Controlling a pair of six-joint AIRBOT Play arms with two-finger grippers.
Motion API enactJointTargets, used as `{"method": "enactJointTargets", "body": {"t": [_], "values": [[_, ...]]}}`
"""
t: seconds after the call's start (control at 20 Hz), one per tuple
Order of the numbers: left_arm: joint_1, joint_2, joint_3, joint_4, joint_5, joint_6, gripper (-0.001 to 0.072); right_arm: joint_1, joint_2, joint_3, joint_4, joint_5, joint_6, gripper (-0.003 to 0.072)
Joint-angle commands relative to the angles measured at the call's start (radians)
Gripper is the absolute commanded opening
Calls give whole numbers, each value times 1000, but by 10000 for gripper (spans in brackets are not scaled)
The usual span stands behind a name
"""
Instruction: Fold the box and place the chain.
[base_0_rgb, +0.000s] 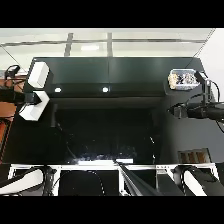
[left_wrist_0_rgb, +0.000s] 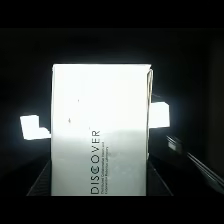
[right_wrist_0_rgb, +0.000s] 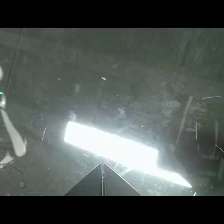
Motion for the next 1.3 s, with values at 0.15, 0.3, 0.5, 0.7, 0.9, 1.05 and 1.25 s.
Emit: {"method": "enactJointTargets", "body": {"t": [0.15, 0.3, 0.5, 0.7, 0.9, 1.05, 1.25], "values": [[52, -151, 122, 79, 155, 12, 360, 0, 0, 0, 0, 3, 32, 14], [38, -213, 175, 65, 168, 11, 360, 0, 0, 0, 0, -7, 43, 14], [32, -242, 185, -34, 207, 11, 407, 0, 0, 0, 4, -20, 74, 14], [13, -230, 262, -32, 168, -5, 719, 0, 0, 0, 89, 1, 100, 14], [-16, -154, 394, -34, 39, -131, 716, 15, 0, 7, 197, -25, 71, 14], [-40, -73, 407, -42, -116, -359, 26, 134, -2, 82, 175, -85, -50, 14], [-165, 108, 266, -63, -124, -290, 21, 264, -2, 112, -97, -362, 5, 15]]}}
